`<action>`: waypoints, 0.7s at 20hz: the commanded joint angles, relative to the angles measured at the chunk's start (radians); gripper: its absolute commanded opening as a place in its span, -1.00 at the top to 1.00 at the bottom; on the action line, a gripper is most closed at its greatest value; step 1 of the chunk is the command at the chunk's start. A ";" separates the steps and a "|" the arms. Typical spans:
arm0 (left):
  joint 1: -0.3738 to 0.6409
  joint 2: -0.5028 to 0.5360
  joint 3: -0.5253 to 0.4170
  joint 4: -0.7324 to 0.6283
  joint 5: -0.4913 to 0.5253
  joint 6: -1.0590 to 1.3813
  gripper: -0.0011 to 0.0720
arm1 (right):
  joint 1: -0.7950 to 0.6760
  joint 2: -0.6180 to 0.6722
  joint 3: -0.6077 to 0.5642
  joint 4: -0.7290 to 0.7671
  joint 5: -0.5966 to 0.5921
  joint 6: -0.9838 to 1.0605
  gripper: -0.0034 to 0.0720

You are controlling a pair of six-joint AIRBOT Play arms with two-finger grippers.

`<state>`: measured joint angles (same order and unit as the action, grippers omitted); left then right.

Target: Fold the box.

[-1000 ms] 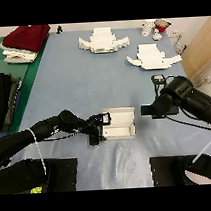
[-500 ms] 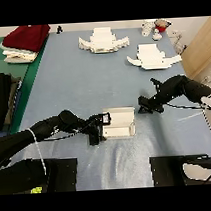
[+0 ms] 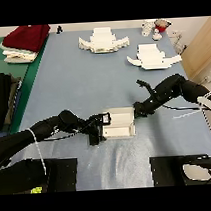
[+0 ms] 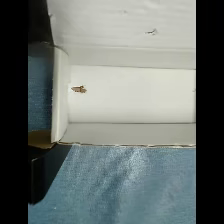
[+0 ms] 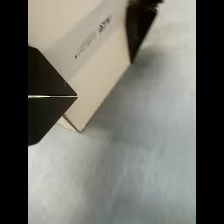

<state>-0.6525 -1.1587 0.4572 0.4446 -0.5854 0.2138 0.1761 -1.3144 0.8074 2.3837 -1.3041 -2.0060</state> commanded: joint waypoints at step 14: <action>-0.001 0.000 0.000 0.000 0.000 -0.001 -0.28 | 0.231 0.280 -0.116 -0.187 0.208 -0.156 0.90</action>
<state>-0.6529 -1.1587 0.4572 0.4454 -0.5865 0.2134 0.3973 -1.0508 0.6994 2.2871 -1.1267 -2.1689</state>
